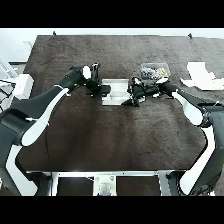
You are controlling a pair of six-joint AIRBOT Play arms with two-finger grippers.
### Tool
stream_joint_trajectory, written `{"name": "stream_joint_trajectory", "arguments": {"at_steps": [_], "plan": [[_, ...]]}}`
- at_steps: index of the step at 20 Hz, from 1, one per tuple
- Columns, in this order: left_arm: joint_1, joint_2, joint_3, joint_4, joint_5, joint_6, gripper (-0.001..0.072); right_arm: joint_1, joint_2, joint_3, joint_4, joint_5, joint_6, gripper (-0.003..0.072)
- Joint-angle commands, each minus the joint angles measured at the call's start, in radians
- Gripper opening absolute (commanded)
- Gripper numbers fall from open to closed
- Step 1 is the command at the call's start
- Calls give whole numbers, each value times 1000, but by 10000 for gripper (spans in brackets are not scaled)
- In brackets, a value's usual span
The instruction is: Fold the box and place the chain.
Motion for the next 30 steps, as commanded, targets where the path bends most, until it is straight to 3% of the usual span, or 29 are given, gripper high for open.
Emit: {"name": "stream_joint_trajectory", "arguments": {"at_steps": [1,4,9,23,30], "plan": [[-26,0,0,71,19,-67,373,1,0,0,0,0,0,583],[-46,0,6,144,11,-121,373,1,0,0,0,0,0,582],[-80,-5,56,292,-88,-234,374,1,0,0,0,0,0,582],[-120,-198,353,365,-381,-305,374,1,0,0,0,0,0,582],[-123,-225,364,370,-399,-309,345,1,0,0,0,0,0,583]]}}
